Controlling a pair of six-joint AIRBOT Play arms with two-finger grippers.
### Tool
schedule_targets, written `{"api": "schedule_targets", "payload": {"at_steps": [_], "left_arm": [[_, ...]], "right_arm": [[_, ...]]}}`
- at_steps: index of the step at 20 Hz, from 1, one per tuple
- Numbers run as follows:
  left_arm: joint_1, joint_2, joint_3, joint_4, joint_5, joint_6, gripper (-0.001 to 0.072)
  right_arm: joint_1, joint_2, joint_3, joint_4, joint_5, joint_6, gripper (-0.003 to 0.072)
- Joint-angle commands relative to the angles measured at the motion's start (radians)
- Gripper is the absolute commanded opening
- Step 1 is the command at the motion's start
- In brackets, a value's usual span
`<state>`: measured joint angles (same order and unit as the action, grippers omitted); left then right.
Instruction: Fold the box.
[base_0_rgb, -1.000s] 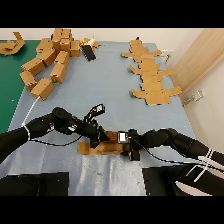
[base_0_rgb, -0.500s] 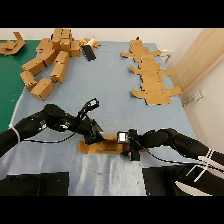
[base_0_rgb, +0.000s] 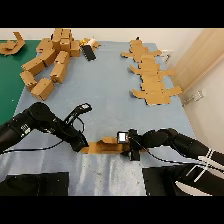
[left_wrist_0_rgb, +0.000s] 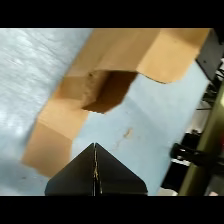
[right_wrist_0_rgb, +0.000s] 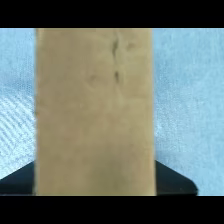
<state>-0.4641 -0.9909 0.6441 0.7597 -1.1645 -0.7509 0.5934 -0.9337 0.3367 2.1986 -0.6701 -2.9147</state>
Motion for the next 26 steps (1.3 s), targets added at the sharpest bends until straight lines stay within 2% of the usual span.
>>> {"api": "schedule_targets", "payload": {"at_steps": [1,5,9,13,16,19,23,26], "left_arm": [[-0.06,0.012,-0.005,-0.099,0.003,-0.06,0.0009],[-0.202,0.012,-0.072,-0.365,0.138,-0.018,0.0008],[-0.3,0.012,-0.136,-0.624,0.383,0.076,0.0009],[-0.302,0.012,-0.156,-0.662,0.644,0.093,0.0009],[-0.302,0.006,-0.164,-0.665,0.771,0.072,0.0009],[-0.302,-0.029,-0.164,-0.702,0.817,0.07,0.0009],[-0.303,-0.108,-0.163,-0.749,0.813,0.07,0.0009],[-0.303,-0.122,-0.163,-0.761,0.815,0.07,0.0009]], "right_arm": [[-0.001,0.0,0.001,0.0,0.0,0.0,0.0507],[-0.001,0.0,0.001,0.0,0.0,0.0,0.0506],[-0.001,0.0,0.001,0.0,0.0,0.0,0.0506],[-0.001,0.0,0.001,0.001,0.0,0.0,0.0506],[-0.001,0.0,0.001,0.0,0.0,0.0,0.0507],[-0.001,0.0,0.001,0.0,0.0,0.0,0.0507],[-0.001,0.0,0.001,0.001,0.0,0.0,0.0506],[-0.001,0.0,0.001,0.001,0.0,0.0,0.0507]]}}
